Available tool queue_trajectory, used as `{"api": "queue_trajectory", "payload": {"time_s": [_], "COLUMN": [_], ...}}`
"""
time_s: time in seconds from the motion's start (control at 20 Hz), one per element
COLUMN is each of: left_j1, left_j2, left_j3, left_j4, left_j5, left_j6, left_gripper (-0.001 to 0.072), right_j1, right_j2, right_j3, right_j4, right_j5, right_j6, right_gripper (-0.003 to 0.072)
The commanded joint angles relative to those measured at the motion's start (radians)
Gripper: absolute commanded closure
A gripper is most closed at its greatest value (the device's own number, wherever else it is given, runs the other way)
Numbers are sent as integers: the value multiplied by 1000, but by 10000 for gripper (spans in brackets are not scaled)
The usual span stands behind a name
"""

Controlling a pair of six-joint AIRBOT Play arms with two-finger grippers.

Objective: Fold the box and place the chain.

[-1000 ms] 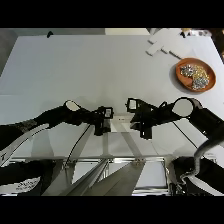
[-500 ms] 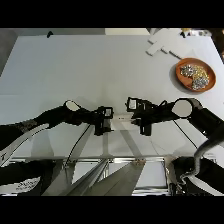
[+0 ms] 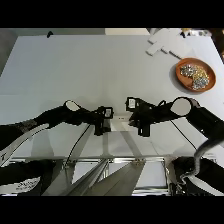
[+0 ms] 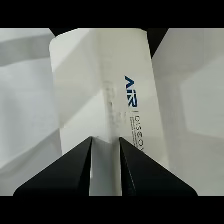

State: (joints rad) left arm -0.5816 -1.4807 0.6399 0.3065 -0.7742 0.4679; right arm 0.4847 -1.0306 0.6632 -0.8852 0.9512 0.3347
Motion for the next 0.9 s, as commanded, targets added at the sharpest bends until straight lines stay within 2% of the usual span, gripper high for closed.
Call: {"api": "queue_trajectory", "payload": {"time_s": [0.0, 0.15, 0.25, 0.85], "left_j1": [0, 0, 0, 0], "left_j2": [0, 0, 0, 0], "left_j3": [0, 0, 0, 0], "left_j4": [0, 0, 0, 0], "left_j5": [0, 0, 0, -1], "left_j6": [0, 0, 0, 0], "left_gripper": [697, 697, 697, 697], "right_j1": [0, 0, 0, 0], "right_j2": [-28, -27, -27, 18], "right_j3": [-1, 0, 0, -1], "right_j4": [-30, -58, -60, -57], "right_j5": [-24, -60, -60, -58], "right_j6": [10, 36, 37, 36], "right_gripper": [510, 540, 593, 592]}}
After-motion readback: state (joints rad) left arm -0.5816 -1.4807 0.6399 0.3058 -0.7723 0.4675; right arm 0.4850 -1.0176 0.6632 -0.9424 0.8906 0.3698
